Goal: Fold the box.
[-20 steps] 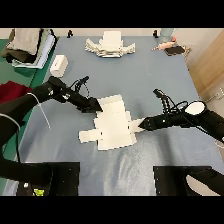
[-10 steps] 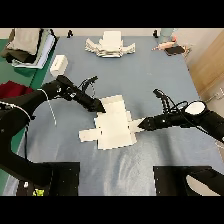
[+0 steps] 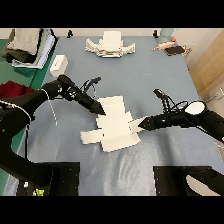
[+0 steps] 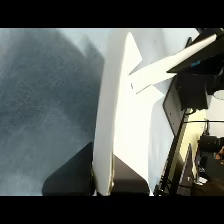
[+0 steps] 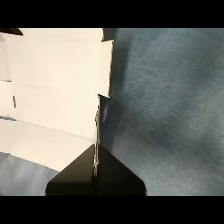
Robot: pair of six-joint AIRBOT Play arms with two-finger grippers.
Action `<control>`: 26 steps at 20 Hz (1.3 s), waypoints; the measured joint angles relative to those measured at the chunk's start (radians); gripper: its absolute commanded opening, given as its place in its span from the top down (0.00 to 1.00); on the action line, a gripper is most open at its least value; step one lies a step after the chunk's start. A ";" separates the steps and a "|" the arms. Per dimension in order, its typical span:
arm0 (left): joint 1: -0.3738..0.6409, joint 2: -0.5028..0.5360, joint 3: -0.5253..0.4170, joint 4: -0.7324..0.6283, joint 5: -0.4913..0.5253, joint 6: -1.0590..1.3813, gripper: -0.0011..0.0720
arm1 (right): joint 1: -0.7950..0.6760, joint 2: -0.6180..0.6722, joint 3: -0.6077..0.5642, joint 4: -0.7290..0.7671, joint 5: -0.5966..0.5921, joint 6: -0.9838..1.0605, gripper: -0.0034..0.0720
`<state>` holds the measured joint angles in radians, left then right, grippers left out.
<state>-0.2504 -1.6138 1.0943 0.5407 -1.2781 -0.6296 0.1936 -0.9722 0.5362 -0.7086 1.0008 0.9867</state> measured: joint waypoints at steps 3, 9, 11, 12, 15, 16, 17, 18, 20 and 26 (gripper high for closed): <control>0.001 0.000 0.001 -0.026 0.010 0.018 0.96 | 0.000 0.000 0.000 0.000 0.003 0.000 0.55; -0.030 0.029 0.021 -0.051 0.043 0.124 0.97 | -0.032 0.006 0.031 -0.111 -0.006 0.093 0.20; -0.064 0.071 0.021 -0.033 0.075 0.169 0.97 | -0.066 0.021 0.065 -0.189 -0.005 0.176 0.16; -0.087 0.096 0.018 -0.022 0.091 0.193 0.97 | -0.090 0.033 0.089 -0.228 -0.002 0.223 0.16; -0.165 0.192 -0.012 0.006 0.171 0.293 0.97 | -0.156 0.074 0.164 -0.298 0.001 0.325 0.18; -0.192 0.229 -0.038 0.010 0.216 0.341 0.97 | -0.169 0.088 0.183 -0.310 0.002 0.349 0.18; -0.219 0.267 -0.072 0.009 0.270 0.399 0.97 | -0.178 0.101 0.200 -0.315 0.004 0.366 0.19; -0.241 0.299 -0.111 0.003 0.330 0.456 0.97 | -0.186 0.115 0.214 -0.314 0.004 0.381 0.24; -0.277 0.355 -0.203 -0.040 0.457 0.585 0.97 | -0.194 0.136 0.230 -0.276 0.010 0.395 0.96; -0.312 0.409 -0.398 -0.155 0.678 0.846 0.97 | -0.131 0.158 0.222 -0.132 0.084 0.353 0.95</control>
